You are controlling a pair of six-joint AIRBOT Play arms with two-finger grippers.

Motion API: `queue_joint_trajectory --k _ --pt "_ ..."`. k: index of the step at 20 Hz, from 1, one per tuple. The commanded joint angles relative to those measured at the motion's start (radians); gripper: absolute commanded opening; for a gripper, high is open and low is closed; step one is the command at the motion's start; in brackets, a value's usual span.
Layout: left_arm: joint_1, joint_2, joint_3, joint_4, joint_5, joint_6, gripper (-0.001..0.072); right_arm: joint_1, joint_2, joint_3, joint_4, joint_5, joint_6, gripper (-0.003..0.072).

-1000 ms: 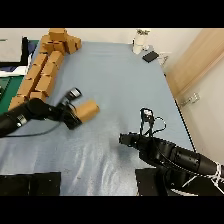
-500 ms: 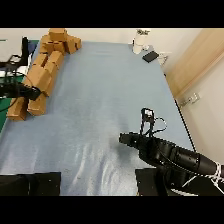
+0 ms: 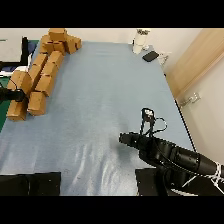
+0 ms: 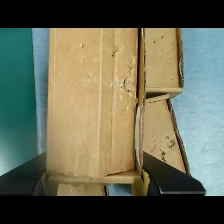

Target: Fold the box.

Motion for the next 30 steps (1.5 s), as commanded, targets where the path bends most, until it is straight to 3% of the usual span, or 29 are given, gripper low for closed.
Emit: queue_joint_trajectory --k 1,7,8,9,16,20,27,28,29,30 --pt "0.008 -0.016 0.0 0.003 -0.013 0.004 0.0511 0.0 0.0 0.0 -0.014 0.0 0.001 0.0004" --pt "0.009 -0.033 -0.001 0.01 -0.084 0.022 0.0512 0.0 0.0 0.0 -0.028 0.002 0.008 0.0004" --pt "0.008 -0.036 -0.001 0.016 -0.092 0.022 0.0561 0.0 0.0 0.001 -0.028 0.002 0.008 0.0004" --pt "0.009 -0.039 -0.001 0.017 -0.092 0.022 0.0699 0.0 0.0 0.0 -0.028 0.006 0.009 0.0004" --pt "0.011 -0.022 0.038 0.072 -0.172 -0.036 0.0698 0.001 0.0 0.001 -0.026 0.009 0.008 0.0004" --pt "0.033 0.027 0.093 0.259 -0.361 -0.148 0.0699 0.0 0.0 0.0 -0.023 0.017 0.007 0.0004" --pt "0.031 0.112 0.093 0.28 -0.618 -0.2 0.0697 0.0 0.0 0.001 0.013 0.031 -0.058 0.0005" --pt "0.021 0.122 0.093 0.272 -0.662 -0.218 0.063 0.0 0.0 0.001 0.031 0.032 -0.071 0.0005" --pt "0.005 0.136 0.094 0.241 -0.708 -0.256 0.0142 -0.002 -0.002 0.001 0.05 0.042 -0.091 0.0005" --pt "-0.021 0.154 0.095 0.2 -0.725 -0.253 0.001 -0.013 -0.002 0.004 0.069 0.058 -0.127 0.0005"
